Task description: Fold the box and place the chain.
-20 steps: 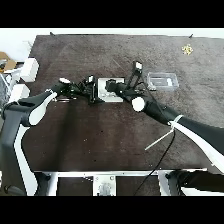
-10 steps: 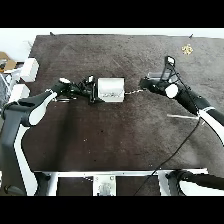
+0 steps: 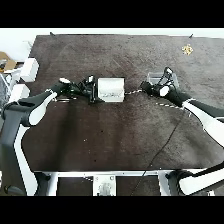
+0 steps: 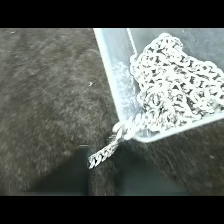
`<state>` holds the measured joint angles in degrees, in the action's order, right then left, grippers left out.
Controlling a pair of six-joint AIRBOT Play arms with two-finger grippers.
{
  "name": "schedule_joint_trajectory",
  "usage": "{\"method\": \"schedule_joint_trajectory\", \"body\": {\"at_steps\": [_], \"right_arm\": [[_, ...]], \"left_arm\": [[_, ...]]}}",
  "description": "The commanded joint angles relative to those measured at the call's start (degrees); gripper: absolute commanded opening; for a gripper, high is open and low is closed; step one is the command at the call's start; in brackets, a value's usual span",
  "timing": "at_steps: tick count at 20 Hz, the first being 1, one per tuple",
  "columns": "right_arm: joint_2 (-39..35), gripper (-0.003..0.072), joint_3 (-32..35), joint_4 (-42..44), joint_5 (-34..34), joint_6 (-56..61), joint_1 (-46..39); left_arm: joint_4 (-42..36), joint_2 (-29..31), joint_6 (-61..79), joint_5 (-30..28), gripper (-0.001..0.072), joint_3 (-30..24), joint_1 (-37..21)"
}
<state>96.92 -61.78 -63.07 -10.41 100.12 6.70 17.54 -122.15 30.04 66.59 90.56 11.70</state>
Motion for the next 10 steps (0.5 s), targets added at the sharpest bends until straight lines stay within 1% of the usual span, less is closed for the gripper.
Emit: {"method": "schedule_joint_trajectory", "body": {"at_steps": [1, 3, 6, 8, 10], "right_arm": [[1.97, 0.0005, -1.53, 3.80, 1.29, 0.17, 0.39], [-2.51, 0.0005, -1.53, 3.63, -1.29, -2.16, 2.01], [-14.10, 0.0005, -1.49, 2.89, -5.22, -8.48, 7.28], [-22.12, 0.0004, -1.49, 2.89, -4.20, -10.60, 12.24], [-27.61, 0.0004, -1.49, 1.95, 0.76, -10.58, 17.90]], "left_arm": [[0.02, 0.00, 0.00, 0.00, 0.0222, -0.02, -0.04], [0.02, 0.00, 0.02, 0.02, 0.0222, -0.02, -0.02], [0.02, 0.00, 0.02, 0.00, 0.0222, -0.02, -0.04], [0.02, 0.00, 0.02, 0.00, 0.0222, -0.02, -0.04], [0.02, 0.00, 0.02, 0.00, 0.0222, -0.02, -0.04]]}}
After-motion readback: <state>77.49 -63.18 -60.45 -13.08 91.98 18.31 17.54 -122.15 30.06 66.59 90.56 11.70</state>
